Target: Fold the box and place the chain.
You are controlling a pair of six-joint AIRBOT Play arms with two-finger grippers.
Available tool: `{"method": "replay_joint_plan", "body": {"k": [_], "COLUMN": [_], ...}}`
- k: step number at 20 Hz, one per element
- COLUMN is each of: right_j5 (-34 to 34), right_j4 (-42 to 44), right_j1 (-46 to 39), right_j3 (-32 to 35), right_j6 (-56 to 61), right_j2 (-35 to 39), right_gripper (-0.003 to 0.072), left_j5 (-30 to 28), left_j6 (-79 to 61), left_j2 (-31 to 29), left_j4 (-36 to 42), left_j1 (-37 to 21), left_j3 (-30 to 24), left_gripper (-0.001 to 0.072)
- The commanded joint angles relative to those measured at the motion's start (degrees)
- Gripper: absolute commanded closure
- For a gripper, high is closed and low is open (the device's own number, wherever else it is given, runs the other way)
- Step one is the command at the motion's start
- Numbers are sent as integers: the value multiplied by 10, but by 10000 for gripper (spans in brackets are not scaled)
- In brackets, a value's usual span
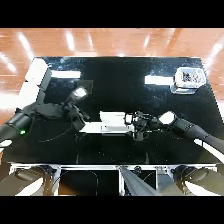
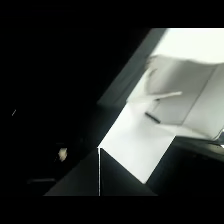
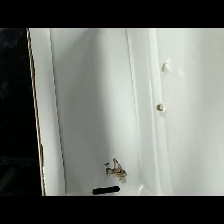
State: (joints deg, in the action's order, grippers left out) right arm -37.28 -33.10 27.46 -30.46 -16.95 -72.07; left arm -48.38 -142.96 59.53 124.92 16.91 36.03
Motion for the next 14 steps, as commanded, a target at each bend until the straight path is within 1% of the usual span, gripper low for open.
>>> {"method": "replay_joint_plan", "body": {"k": [1,2,3,4,6,8,9,11,14], "right_j5": [0,0,0,0,0,0,0,0,0], "right_j4": [0,0,0,0,0,0,0,0,0], "right_j1": [0,0,0,0,0,0,0,0,0], "right_j3": [0,0,0,0,0,0,0,0,0], "right_j6": [1,1,1,1,1,1,1,1,1], "right_j2": [0,0,0,0,0,0,0,0,0], "right_gripper": [137,137,137,137,137,137,137,137,137], "left_j5": [-115,-159,-203,-217,-205,-177,-170,-191,-219], "left_j6": [247,298,307,306,307,374,386,375,302], "left_j2": [-35,-31,-28,-25,-17,2,19,61,125], "left_j4": [-70,-74,-74,-73,-75,-70,-59,-11,69], "left_j1": [-108,-146,-184,-212,-245,-252,-250,-249,-249], "left_j3": [0,-3,-9,-14,-16,-17,-17,-17,-19], "left_gripper": [682,682,683,683,683,683,683,683,683]}}
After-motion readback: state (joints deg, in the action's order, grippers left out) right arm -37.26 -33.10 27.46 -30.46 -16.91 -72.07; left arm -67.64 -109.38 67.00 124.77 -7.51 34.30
